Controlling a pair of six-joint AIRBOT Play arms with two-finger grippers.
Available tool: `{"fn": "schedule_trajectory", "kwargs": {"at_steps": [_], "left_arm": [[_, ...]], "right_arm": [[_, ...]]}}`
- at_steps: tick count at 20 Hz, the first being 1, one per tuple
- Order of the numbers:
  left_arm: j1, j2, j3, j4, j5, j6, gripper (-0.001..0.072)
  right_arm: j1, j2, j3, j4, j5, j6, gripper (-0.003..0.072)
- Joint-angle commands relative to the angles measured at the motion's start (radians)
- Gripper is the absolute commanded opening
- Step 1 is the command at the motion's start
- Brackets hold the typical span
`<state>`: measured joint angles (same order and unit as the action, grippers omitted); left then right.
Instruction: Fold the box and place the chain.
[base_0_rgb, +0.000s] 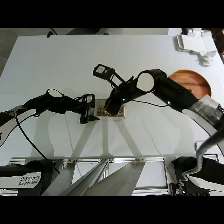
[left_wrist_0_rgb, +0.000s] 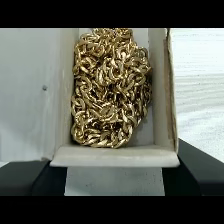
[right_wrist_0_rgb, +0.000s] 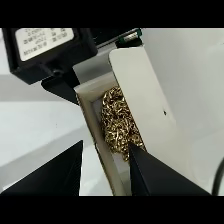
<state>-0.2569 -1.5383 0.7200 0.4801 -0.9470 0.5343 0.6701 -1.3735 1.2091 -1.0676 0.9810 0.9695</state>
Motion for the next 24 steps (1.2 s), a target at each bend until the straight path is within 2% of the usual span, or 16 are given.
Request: {"fn": "schedule_trajectory", "kwargs": {"at_steps": [1,6,11,14,17,19,24], "left_arm": [[0.0,0.0,0.0,0.0,0.0,0.0,0.0277],[0.0,0.0,0.0,0.0,-0.003,0.0,0.0277],[0.0,0.0,0.0,0.0,-0.007,0.0,0.0277],[0.0,0.0,0.0,0.0,-0.007,0.0,0.0277],[0.0,0.0,0.0,0.0,-0.007,0.0,0.0277],[0.0,0.0,0.0,0.0,-0.007,0.0,0.0277],[0.0,0.0,0.0,0.0,-0.007,0.0,0.0277]], "right_arm": [[-0.031,0.046,0.0,-0.006,0.03,0.002,0.032],[-0.2,0.064,-0.017,-0.028,0.229,-0.122,0.0318],[-0.333,0.047,-0.122,-0.023,0.171,-0.466,0.0296],[-0.354,-0.042,-0.144,0.025,0.155,-0.639,0.0296],[-0.351,-0.129,-0.144,0.143,0.126,-0.784,0.0297],[-0.351,-0.168,-0.144,0.199,0.116,-0.824,0.0297],[-0.314,-0.201,-0.144,0.214,0.089,-0.826,0.0296]]}}
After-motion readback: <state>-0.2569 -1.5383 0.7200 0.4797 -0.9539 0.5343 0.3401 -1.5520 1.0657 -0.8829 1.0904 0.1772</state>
